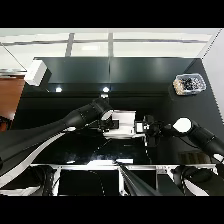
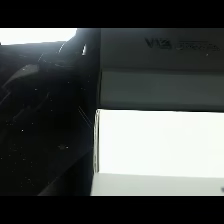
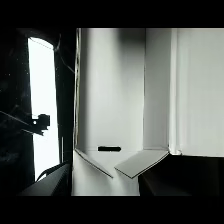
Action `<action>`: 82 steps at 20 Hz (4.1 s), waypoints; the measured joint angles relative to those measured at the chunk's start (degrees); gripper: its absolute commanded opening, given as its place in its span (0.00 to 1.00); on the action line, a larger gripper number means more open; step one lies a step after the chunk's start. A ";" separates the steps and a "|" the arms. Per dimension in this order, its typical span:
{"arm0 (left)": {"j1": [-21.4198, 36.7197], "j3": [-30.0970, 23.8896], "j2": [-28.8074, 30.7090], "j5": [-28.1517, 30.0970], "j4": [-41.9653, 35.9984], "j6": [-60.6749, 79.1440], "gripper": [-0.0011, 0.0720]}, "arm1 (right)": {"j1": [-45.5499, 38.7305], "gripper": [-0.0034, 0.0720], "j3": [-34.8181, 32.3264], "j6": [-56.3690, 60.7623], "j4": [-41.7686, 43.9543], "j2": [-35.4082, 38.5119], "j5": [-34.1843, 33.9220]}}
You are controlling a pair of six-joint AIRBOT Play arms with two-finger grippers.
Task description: Fold the box and place the chain.
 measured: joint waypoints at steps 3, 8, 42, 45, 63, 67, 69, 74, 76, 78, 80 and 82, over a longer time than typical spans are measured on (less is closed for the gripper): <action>0.00 0.00 0.00 0.00 0.00 -0.02 0.06 | -0.02 0.66 0.00 -0.26 0.81 -0.13 -0.55; 0.00 0.00 0.00 0.04 0.00 -0.02 0.06 | -0.02 0.29 0.00 -0.55 3.61 -1.16 -1.03; 0.13 0.00 0.00 1.68 -0.20 -0.37 0.06 | -1.95 0.07 5.57 30.88 -0.98 -1.57 -1.60; 0.13 0.00 0.00 1.75 -0.15 -0.35 0.06 | -13.07 0.07 9.46 50.60 -7.69 -0.24 7.56; 0.13 0.04 -0.31 1.20 -0.07 -0.26 0.06 | -23.28 0.07 -1.95 66.47 15.93 -13.20 17.40; 0.13 0.07 -0.66 1.18 -0.09 -0.26 0.06 | -22.64 0.98 0.55 64.87 16.06 -13.97 20.39; 0.13 0.07 -0.72 1.18 -0.09 -0.26 0.06 | -22.53 0.98 1.62 64.63 16.17 -14.10 21.70; 0.13 0.07 -0.83 1.11 -0.13 -0.28 0.06 | -22.45 0.97 2.86 64.35 16.13 -14.21 23.87; 0.13 0.07 -0.83 1.11 -0.17 -0.28 0.06 | -22.32 0.97 3.43 64.35 16.17 -14.21 24.15; 0.13 0.04 -0.83 1.11 -0.24 -0.28 0.06 | -21.38 0.97 4.17 64.67 16.15 -14.21 23.78; 0.13 0.07 -0.83 1.09 -0.26 -0.28 0.06 | -19.19 0.97 5.09 66.51 15.85 -14.21 22.18; 0.13 0.04 -0.83 1.09 -0.26 -0.28 0.06 | -15.96 0.80 6.40 69.00 14.80 -14.21 20.11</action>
